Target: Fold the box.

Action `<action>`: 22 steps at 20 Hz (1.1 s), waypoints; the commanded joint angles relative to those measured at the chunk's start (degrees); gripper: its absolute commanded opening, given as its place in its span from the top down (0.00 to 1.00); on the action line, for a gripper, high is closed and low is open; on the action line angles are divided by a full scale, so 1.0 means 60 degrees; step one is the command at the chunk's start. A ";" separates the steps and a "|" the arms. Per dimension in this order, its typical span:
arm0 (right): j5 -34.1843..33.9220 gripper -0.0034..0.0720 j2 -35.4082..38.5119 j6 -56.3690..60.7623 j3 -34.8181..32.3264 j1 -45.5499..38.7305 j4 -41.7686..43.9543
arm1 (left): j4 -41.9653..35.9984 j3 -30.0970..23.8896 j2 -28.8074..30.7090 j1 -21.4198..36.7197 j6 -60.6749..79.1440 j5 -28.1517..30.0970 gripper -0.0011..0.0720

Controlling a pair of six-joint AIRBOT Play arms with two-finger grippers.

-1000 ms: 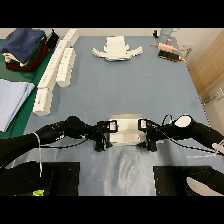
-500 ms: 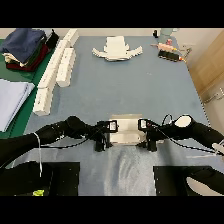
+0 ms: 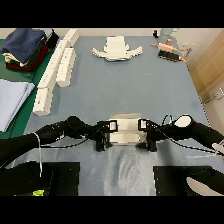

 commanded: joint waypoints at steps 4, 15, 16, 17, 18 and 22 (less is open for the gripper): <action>-0.0025 0.00 0.0208 0.0080 0.0015 -0.0004 -0.0055 | 0.0007 0.0011 -0.0004 -0.0004 0.0029 -0.0011 0.44; 0.0914 0.00 0.1541 0.3067 0.0025 -0.0004 -0.2335 | 0.0007 0.0011 -0.0004 -0.0004 0.0029 -0.0011 0.44; 0.0911 0.00 0.1832 0.3370 0.0025 -0.0004 -0.2652 | 0.0007 0.0011 -0.0004 -0.0004 0.0029 -0.0011 0.44; 0.0914 0.00 0.2142 0.3694 0.0025 -0.0004 -0.2983 | 0.0007 0.0011 -0.0004 -0.0004 0.0029 -0.0011 0.44; 0.0918 0.00 0.2473 0.4018 0.0025 -0.0004 -0.3333 | 0.0007 0.0007 -0.0004 -0.0004 0.0029 -0.0007 0.44; 0.1290 0.00 0.3756 0.4889 0.0025 -0.0004 -0.3730 | 0.0007 0.0011 -0.0004 -0.0004 0.0029 -0.0011 0.44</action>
